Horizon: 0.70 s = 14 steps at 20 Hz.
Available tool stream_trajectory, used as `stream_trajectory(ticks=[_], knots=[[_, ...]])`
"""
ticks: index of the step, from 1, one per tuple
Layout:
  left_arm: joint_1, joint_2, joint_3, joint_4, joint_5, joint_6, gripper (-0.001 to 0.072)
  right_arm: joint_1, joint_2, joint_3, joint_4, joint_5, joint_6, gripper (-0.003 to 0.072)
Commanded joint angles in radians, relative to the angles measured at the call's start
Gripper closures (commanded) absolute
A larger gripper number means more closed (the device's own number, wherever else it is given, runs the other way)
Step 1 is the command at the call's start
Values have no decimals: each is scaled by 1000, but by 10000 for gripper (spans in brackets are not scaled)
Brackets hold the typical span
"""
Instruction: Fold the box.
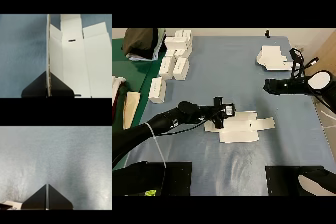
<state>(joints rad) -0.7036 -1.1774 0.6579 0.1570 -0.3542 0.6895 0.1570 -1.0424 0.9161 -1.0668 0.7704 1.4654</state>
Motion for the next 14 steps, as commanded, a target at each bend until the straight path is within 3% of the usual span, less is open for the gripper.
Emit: stream_trajectory(ticks=[1,4,8,12,14], knots=[[0,20,0,-7,-19,0,697,1,0,1,0,-2,0,642],[0,20,2,-8,-6,52,698,1,0,1,0,-4,0,642],[1,19,14,-8,86,85,698,1,0,1,0,-18,0,642],[1,19,32,-8,82,114,699,1,0,1,0,-34,0,642],[14,17,50,-65,23,107,699,1,0,1,0,-44,0,642]])
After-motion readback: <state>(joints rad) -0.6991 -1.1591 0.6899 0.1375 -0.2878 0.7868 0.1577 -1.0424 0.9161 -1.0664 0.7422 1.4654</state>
